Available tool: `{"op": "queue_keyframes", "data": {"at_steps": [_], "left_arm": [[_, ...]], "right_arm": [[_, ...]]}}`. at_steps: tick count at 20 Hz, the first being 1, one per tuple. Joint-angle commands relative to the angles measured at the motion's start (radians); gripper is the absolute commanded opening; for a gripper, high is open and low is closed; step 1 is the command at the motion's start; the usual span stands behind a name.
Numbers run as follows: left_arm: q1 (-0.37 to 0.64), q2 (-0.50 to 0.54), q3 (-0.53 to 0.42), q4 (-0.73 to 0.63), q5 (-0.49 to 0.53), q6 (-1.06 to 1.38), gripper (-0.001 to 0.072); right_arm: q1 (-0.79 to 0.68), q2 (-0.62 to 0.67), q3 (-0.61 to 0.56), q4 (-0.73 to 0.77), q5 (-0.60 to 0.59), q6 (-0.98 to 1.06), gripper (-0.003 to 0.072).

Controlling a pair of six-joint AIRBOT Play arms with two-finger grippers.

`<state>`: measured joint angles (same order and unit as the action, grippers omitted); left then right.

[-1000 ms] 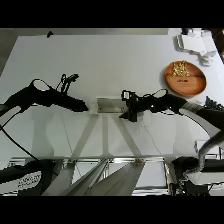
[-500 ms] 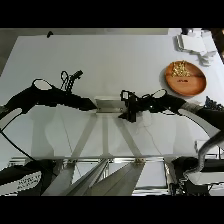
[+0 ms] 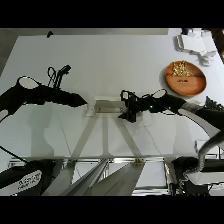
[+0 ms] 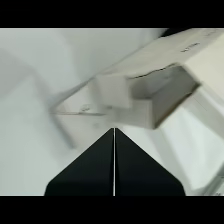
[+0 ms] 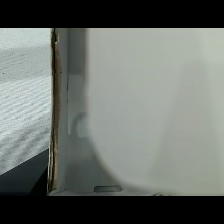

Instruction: Fold the box and place the chain.

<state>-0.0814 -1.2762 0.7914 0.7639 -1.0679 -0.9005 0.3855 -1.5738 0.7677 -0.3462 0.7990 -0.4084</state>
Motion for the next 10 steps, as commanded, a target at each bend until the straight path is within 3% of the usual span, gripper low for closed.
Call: {"op": "queue_keyframes", "data": {"at_steps": [1, 7, 10], "left_arm": [[0.025, 0.008, -0.002, 0.265, 0.05, -0.163, 0.0007], [-0.061, -0.143, -0.004, 0.207, 0.077, -0.15, 0.0006], [-0.096, -0.182, -0.004, 0.064, 0.089, -0.078, 0.0006]], "right_arm": [[0.0, 0.001, 0.0, 0.0, 0.001, 0.0, 0.0393], [0.0, 0.001, 0.0, 0.0, 0.001, 0.0, 0.0393], [0.0, 0.001, 0.0, 0.0, 0.001, 0.0, 0.0393]]}}
